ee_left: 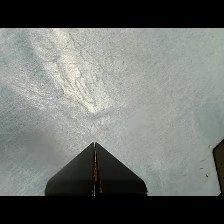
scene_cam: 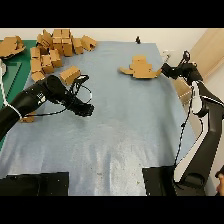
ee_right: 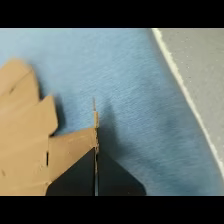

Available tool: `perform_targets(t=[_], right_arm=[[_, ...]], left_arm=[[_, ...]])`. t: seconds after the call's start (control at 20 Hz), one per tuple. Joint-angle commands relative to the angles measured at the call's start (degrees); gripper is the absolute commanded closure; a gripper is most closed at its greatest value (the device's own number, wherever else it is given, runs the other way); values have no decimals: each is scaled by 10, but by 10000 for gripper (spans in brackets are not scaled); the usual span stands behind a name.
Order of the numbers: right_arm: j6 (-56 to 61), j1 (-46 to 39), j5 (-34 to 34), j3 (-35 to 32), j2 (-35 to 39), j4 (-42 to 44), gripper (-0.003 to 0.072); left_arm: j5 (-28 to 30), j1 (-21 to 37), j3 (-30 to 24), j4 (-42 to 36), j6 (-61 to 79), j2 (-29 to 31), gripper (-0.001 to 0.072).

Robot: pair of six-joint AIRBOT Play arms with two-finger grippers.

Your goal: Fold the box.

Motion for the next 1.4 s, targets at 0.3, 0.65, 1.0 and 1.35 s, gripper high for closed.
perform_targets(t=[0.3,0.65,1.0,1.35], right_arm=[[-26,19,-212,-18,88,-4,683],[4,82,-254,-123,193,-46,683],[61,113,-240,-366,372,-112,683],[127,167,-129,-730,649,-111,680]], left_arm=[[0,0,0,0,0,0,700],[0,0,0,0,0,0,700],[0,0,0,0,0,0,700],[0,0,0,0,0,0,700]])
